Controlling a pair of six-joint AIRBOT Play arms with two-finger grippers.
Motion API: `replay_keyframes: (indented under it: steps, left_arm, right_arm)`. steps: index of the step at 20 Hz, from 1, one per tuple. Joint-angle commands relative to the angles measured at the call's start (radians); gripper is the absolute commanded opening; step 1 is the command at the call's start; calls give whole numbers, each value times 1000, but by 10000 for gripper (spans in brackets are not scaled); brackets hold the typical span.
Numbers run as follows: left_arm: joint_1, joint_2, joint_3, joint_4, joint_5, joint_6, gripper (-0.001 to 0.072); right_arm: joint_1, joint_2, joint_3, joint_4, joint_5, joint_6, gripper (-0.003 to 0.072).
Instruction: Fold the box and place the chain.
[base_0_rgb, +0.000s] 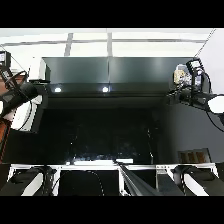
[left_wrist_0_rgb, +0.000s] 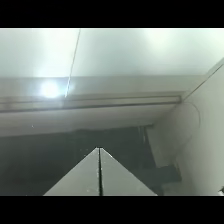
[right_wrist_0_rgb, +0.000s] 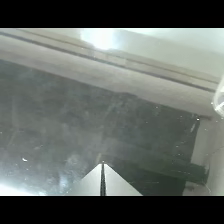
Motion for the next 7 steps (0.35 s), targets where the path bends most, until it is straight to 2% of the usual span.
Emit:
replay_keyframes:
  steps: [1, 7]
  left_arm:
    - [-4, 18, -35, -3, 40, 5, 31]
    - [-4, 17, -35, -3, 42, 5, 31]
  right_arm:
    - [2, 0, -1, -9, -5, 1, 20]
    - [2, 0, -1, -9, -5, 1, 20]
